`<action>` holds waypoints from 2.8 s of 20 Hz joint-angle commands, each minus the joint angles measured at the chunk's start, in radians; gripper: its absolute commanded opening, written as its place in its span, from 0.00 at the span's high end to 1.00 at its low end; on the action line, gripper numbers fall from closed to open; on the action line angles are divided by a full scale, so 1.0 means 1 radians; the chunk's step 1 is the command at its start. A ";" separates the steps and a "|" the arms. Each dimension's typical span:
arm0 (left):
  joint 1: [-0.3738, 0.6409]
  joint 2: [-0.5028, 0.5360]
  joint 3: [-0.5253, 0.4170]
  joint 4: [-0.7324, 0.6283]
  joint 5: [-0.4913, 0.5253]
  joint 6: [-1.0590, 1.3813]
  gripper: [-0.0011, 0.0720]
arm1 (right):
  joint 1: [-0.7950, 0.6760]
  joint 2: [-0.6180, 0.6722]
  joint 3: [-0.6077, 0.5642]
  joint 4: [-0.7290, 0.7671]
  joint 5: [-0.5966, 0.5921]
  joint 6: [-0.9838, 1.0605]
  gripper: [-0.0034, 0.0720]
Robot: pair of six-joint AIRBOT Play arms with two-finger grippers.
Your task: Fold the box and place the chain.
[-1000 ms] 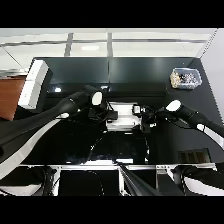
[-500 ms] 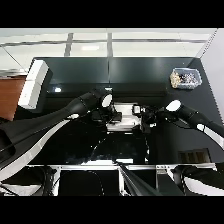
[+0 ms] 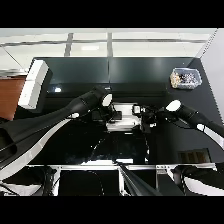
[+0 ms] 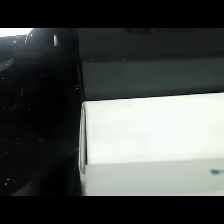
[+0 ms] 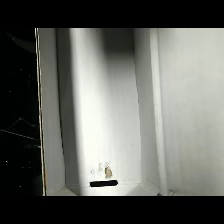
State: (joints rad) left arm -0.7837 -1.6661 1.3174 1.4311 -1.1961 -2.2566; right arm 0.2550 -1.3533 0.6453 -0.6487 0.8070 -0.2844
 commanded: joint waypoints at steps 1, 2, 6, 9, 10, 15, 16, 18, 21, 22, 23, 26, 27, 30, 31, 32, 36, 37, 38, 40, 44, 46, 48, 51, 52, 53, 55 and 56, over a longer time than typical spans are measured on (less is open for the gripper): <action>-0.001 -0.002 0.001 0.000 -0.003 0.002 0.95 | 0.001 0.000 0.000 0.000 0.000 0.000 0.64; -0.002 -0.002 0.001 -0.002 -0.006 0.002 0.95 | 0.001 0.000 0.000 0.000 0.000 0.000 0.64; -0.001 -0.002 0.002 -0.003 -0.009 0.000 0.64 | 0.001 0.000 0.000 0.000 0.000 0.000 0.64; -0.001 -0.002 0.002 0.006 -0.020 0.001 0.58 | 0.001 0.000 0.000 0.000 0.000 0.000 0.64; -0.001 -0.002 0.002 0.008 -0.020 0.001 0.58 | 0.001 0.000 0.000 0.000 0.000 0.000 0.64; -0.008 -0.002 0.002 0.043 -0.008 -0.023 0.62 | 0.001 0.000 0.000 0.000 0.000 0.000 0.64; -0.011 -0.002 0.002 0.049 -0.008 -0.023 0.82 | 0.001 0.000 0.000 0.000 0.000 0.000 0.64; -0.015 -0.002 0.002 0.049 0.006 -0.022 0.95 | 0.001 0.000 0.000 0.000 0.000 0.000 0.64; -0.015 -0.002 0.002 0.049 0.010 -0.022 0.95 | 0.001 0.000 0.000 0.000 0.000 0.000 0.64; -0.015 -0.002 0.002 0.049 0.010 -0.022 0.95 | 0.001 0.000 0.000 0.000 0.000 0.000 0.64; -0.015 -0.002 0.002 0.049 0.010 -0.022 0.95 | 0.001 0.000 0.000 0.000 0.000 0.000 0.64; -0.015 -0.002 0.002 0.049 0.010 -0.022 0.95 | 0.001 0.000 0.000 0.000 0.000 0.000 0.64; -0.015 -0.002 0.002 0.048 0.010 -0.022 0.95 | 0.001 0.000 0.000 0.000 0.000 0.000 0.64; -0.015 -0.002 0.002 0.045 0.009 -0.022 0.95 | 0.001 0.000 0.000 0.001 -0.003 0.002 0.64; -0.015 -0.002 0.002 0.045 0.009 -0.022 0.95 | 0.001 0.000 0.000 0.000 0.000 0.006 0.64; -0.015 -0.002 0.002 0.044 -0.001 -0.021 0.95 | 0.001 0.000 0.000 0.000 0.015 0.032 0.63; -0.015 -0.001 0.002 0.045 -0.021 -0.015 0.95 | -0.006 0.070 0.000 -0.086 0.095 0.197 0.00; -0.015 -0.001 0.002 0.045 -0.021 -0.016 0.95 | -0.011 0.105 0.000 -0.152 0.122 0.231 0.01; -0.015 -0.001 0.002 0.045 -0.021 -0.016 0.95 | -0.017 0.137 0.000 -0.206 0.140 0.260 0.01; -0.015 -0.001 0.002 0.045 -0.021 -0.016 0.95 | -0.023 0.172 0.000 -0.276 0.156 0.272 0.01; -0.014 -0.001 0.002 0.045 -0.020 -0.016 0.95 | -0.022 0.167 0.000 -0.162 0.091 0.245 0.02; -0.015 -0.001 0.002 0.045 -0.020 -0.016 0.95 | -0.022 0.162 0.000 -0.090 0.051 0.190 0.31; -0.015 -0.001 0.002 0.045 -0.020 -0.016 0.95 | -0.022 0.158 0.000 -0.023 0.049 0.156 0.48; -0.014 -0.001 0.002 0.045 -0.019 -0.016 0.95 | -0.022 0.157 0.000 0.014 0.085 0.158 0.85; -0.014 -0.001 0.002 0.045 -0.018 -0.016 0.95 | -0.022 0.152 0.000 0.022 0.104 0.158 0.85; -0.014 -0.001 0.002 0.045 -0.016 -0.016 0.95 | -0.022 0.142 0.000 0.033 0.114 0.167 0.85; -0.014 -0.001 0.002 0.045 -0.016 -0.016 0.95 | -0.022 0.115 0.000 0.078 0.129 0.176 0.85; -0.015 -0.001 0.002 0.045 -0.016 -0.016 0.95 | -0.022 0.103 0.000 0.106 0.129 0.176 0.85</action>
State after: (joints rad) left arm -0.7986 -1.6676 1.3186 1.4765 -1.2167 -2.2700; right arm 0.2333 -1.2240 0.6445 -0.6159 0.9096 -0.1139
